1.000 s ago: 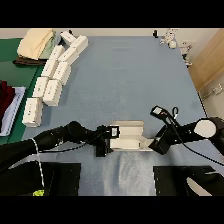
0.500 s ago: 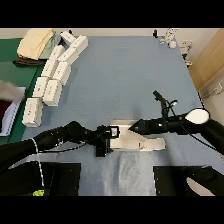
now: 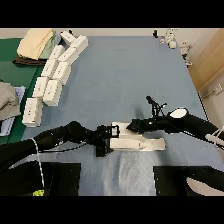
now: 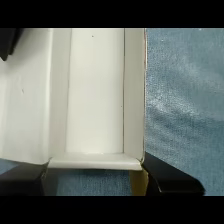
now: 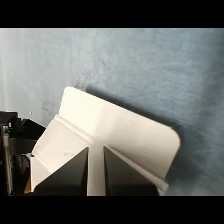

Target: Fold the box.

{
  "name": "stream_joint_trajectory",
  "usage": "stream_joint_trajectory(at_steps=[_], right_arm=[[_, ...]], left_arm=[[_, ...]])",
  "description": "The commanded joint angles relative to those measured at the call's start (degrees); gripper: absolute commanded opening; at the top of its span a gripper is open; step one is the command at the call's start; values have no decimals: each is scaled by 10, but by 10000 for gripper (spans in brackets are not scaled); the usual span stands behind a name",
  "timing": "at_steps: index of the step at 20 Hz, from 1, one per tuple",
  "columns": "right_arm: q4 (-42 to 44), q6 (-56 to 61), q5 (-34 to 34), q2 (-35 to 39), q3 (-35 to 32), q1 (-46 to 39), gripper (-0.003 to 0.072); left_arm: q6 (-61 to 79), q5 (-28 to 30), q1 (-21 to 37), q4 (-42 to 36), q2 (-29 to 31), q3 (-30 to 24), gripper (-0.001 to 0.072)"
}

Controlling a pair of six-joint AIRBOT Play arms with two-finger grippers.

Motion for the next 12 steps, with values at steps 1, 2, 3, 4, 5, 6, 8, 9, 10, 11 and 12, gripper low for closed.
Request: stream_joint_trajectory(at_steps=[1, 2, 3, 4, 5, 6, 8, 9, 10, 11, 12], right_arm=[[3, -11, -3, -16, 0, 0, 153], [3, -11, -3, -16, 0, 0, 153], [3, -11, -2, -16, 0, 0, 153], [3, -11, -2, -16, 0, 1, 152], [3, -11, -2, -16, 0, 0, 153], [5, -11, -2, -15, 0, 0, 153], [4, -13, 6, -15, 4, 0, 153], [3, -22, 19, -15, 10, 0, 153], [3, -32, 36, -13, 19, 0, 153], [2, -45, 58, -7, 30, 0, 153], [-1, -57, 79, 3, 42, 0, 153]], left_arm=[[1, 0, 0, 1, 0, 0, 491], [1, 0, 0, 1, 0, 0, 491], [1, -1, 0, 1, 0, 0, 491], [1, -1, 0, 1, 0, 0, 491], [1, -1, 0, 1, 0, 0, 491], [1, 0, 0, 1, 0, 0, 491], [1, 0, 0, 1, 0, 0, 491], [1, 0, 0, 1, 0, 0, 491], [1, -1, 0, 1, 0, 0, 491], [1, 0, 0, 1, 0, 0, 491], [1, -1, 0, 1, 0, 0, 491]])
